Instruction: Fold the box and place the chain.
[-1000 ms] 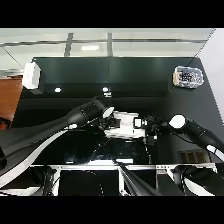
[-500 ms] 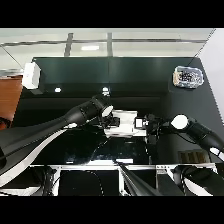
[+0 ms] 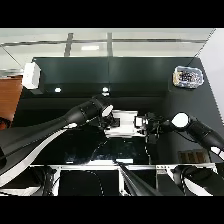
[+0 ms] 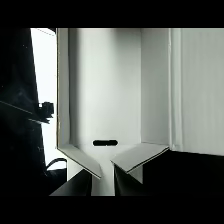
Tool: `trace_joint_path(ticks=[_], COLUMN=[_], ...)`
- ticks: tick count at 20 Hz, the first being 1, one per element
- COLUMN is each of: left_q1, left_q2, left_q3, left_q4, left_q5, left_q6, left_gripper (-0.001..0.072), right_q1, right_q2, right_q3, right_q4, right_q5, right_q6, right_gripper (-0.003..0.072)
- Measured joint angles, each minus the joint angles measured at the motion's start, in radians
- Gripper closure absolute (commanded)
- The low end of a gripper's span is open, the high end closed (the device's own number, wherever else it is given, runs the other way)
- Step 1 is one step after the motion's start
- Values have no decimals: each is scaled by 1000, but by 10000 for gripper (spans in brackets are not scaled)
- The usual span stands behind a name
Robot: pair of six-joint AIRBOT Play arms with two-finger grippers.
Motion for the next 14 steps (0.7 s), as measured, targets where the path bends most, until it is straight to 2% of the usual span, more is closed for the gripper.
trace_joint_path(ticks=[10, 14], left_q1=[1, 1], left_q2=[0, 0], left_q3=[0, 0], left_q4=[-2, -2], left_q5=[2, 8], left_q6=[2, 2], left_gripper=[684, 685], right_q1=[8, 21], right_q2=[-59, -90], right_q3=[0, 1], right_q4=[270, 319], right_q5=[-18, -30], right_q6=[10, 12], right_gripper=[529, 530])
